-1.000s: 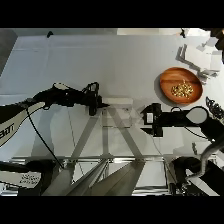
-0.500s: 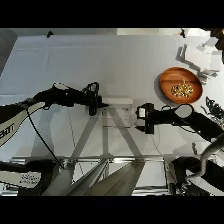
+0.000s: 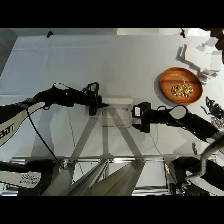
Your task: Fold the box and place the chain.
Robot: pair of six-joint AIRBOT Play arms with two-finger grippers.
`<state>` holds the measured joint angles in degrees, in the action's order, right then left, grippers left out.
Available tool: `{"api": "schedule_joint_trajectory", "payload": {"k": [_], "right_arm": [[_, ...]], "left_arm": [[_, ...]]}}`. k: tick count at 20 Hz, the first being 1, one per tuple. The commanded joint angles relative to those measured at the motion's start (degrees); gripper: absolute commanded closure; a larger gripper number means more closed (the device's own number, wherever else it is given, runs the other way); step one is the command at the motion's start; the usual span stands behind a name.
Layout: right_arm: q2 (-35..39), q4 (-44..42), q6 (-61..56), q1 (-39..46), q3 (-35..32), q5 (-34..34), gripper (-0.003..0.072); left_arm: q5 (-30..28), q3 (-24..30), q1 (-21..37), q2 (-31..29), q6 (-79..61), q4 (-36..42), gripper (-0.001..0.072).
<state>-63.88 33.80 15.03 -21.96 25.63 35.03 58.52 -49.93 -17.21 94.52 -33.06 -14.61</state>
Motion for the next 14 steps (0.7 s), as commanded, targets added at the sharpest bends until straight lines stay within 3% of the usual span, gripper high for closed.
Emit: {"api": "schedule_joint_trajectory", "payload": {"k": [1,8,14], "right_arm": [[-0.1,-0.2,-3.1,-0.1,0.0,-0.3,-0.0002],[-0.1,-0.2,-22.2,-0.1,0.0,0.3,-0.0006],[-0.1,6.8,-21.8,-0.1,0.0,0.3,-0.0005]], "left_arm": [[0.0,-0.1,0.0,0.0,0.0,0.0,0.0701],[0.0,-0.1,0.0,0.0,0.0,0.0,0.07],[0.0,-0.1,0.0,0.0,0.0,0.0,0.0701]]}}
